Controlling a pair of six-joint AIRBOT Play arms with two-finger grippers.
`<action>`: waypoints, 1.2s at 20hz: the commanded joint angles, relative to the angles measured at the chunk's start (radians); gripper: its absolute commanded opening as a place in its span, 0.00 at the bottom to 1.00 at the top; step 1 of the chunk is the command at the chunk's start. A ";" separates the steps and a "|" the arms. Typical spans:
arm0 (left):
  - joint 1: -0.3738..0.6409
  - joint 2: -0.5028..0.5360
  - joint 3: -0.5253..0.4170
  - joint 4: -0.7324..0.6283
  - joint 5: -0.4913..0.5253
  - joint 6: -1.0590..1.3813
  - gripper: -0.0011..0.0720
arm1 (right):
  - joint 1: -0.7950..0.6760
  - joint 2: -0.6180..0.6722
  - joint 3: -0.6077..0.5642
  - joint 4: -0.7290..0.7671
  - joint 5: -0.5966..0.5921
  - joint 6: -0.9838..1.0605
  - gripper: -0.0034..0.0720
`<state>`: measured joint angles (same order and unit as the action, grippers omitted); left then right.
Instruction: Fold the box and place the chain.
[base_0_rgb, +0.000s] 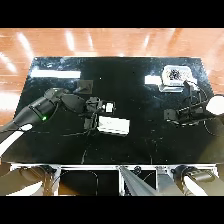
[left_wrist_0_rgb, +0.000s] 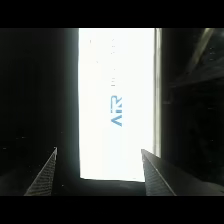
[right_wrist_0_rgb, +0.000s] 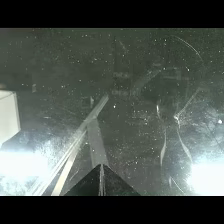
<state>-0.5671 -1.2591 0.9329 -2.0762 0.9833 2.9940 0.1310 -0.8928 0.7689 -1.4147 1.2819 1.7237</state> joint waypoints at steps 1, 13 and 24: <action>-0.003 0.000 -0.008 -0.005 -0.006 0.006 0.88 | 0.000 0.001 0.000 -0.001 -0.006 0.000 0.09; -0.003 -0.003 -0.008 -0.024 0.029 0.006 0.88 | 0.000 0.000 0.000 -0.001 -0.024 0.001 0.09; -0.003 -0.035 -0.018 -0.032 0.006 -0.017 0.87 | 0.000 0.000 0.000 -0.001 -0.029 0.000 0.09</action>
<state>-0.5694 -1.2835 0.9157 -2.1048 0.9878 2.9795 0.1310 -0.8928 0.7689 -1.4155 1.2537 1.7241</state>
